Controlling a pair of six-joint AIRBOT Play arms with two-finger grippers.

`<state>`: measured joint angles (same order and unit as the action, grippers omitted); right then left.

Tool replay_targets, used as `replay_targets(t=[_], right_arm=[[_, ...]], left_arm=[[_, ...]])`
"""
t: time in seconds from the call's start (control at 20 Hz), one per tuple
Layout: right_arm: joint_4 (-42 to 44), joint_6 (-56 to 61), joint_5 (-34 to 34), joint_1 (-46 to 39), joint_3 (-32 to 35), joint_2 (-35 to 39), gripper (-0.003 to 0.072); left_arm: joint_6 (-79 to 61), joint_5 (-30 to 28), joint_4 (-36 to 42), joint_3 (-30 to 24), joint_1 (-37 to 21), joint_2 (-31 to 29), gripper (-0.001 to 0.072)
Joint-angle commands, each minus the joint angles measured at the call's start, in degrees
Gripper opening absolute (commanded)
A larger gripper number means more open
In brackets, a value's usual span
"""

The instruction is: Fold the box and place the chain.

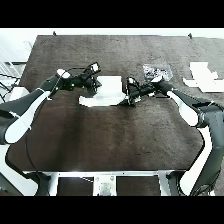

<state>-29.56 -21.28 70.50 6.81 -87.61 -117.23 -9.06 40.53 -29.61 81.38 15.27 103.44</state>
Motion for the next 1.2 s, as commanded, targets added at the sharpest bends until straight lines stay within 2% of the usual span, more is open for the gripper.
replay_targets(t=[0.0,0.5,0.65,0.75,0.85,0.9,0.95,1.0,1.15], right_arm=[[0.0,0.0,0.04,0.0,-0.02,0.0,0.0556],[0.0,0.0,0.02,0.0,-0.02,0.0,0.0556],[0.0,0.0,0.04,0.0,-0.02,0.0,0.0556],[0.0,0.0,0.02,0.0,-0.02,0.0,0.0556],[0.0,0.0,0.02,0.0,-0.02,0.0,0.0556],[0.0,0.0,0.04,0.0,-0.02,0.0,0.0556],[0.0,0.0,0.02,0.0,-0.02,0.0,0.0556],[0.0,0.0,0.04,0.02,-0.02,0.0,0.0556],[0.0,0.0,0.02,0.0,-0.02,0.0,0.0556]], left_arm=[[0.04,0.63,0.07,-0.02,0.2,1.81,0.0015],[-0.52,1.27,-0.44,0.42,0.0,2.01,0.0018],[0.04,6.19,-2.49,1.84,-1.51,-0.46,0.0018],[0.04,11.58,-4.15,1.81,-3.04,-2.47,0.002],[0.09,18.29,-9.66,2.23,-4.15,-3.26,0.0021],[0.24,21.07,-12.9,2.29,-4.15,-3.26,0.0161],[1.62,22.38,-15.17,2.12,-4.09,-3.23,0.0527],[4.57,22.18,-15.65,2.1,-4.0,-3.23,0.067],[5.62,21.73,-15.69,2.1,-3.89,-3.23,0.0657]])
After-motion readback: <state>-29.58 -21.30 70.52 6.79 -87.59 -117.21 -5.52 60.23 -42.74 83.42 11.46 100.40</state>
